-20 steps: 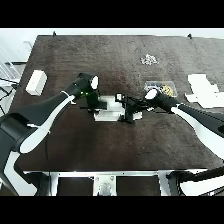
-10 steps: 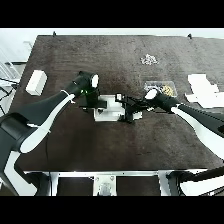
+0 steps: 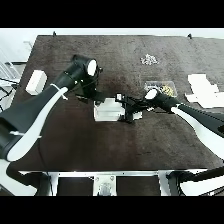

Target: Fold the box and place the chain.

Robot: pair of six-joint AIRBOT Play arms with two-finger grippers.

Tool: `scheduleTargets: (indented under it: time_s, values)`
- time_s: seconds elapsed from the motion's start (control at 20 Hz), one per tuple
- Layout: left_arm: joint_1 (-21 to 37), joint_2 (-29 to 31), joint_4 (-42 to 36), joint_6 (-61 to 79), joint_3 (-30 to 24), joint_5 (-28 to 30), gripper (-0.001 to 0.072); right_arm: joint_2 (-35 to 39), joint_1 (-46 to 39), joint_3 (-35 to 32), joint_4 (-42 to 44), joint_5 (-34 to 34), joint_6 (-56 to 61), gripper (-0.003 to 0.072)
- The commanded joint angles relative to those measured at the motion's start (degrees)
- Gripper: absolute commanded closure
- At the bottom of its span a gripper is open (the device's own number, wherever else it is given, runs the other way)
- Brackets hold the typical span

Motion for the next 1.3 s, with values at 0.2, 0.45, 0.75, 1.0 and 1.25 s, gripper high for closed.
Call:
scheduleTargets:
  time_s: [0.2, 0.45, 0.75, 1.0, 1.25]
  values:
    - [5.5, 11.9, -0.9, 14.1, -10.4, 5.1, 0.0153, 0.0, 0.0, 0.0, 0.0, 0.0, 0.0, 0.0112]
    - [15.3, 15.9, -26.3, 42.9, -26.3, 21.2, 0.0177, 0.0, 0.0, 0.0, 0.0, 0.0, 0.0, 0.0112]
    - [19.5, 15.9, -38.6, 70.9, -32.3, 26.3, 0.0183, 0.0, 0.0, 0.0, 0.0, 0.0, 0.0, 0.0112]
    - [19.5, 15.8, -38.4, 97.7, -35.6, 25.7, -0.0011, 0.0, 0.0, 0.0, 0.0, 0.0, 0.0, 0.0111]
    - [19.5, 15.8, -35.4, 102.2, -35.8, 29.7, 0.0097, 0.0, 0.0, 0.0, 0.0, 0.0, 0.0, 0.0112]
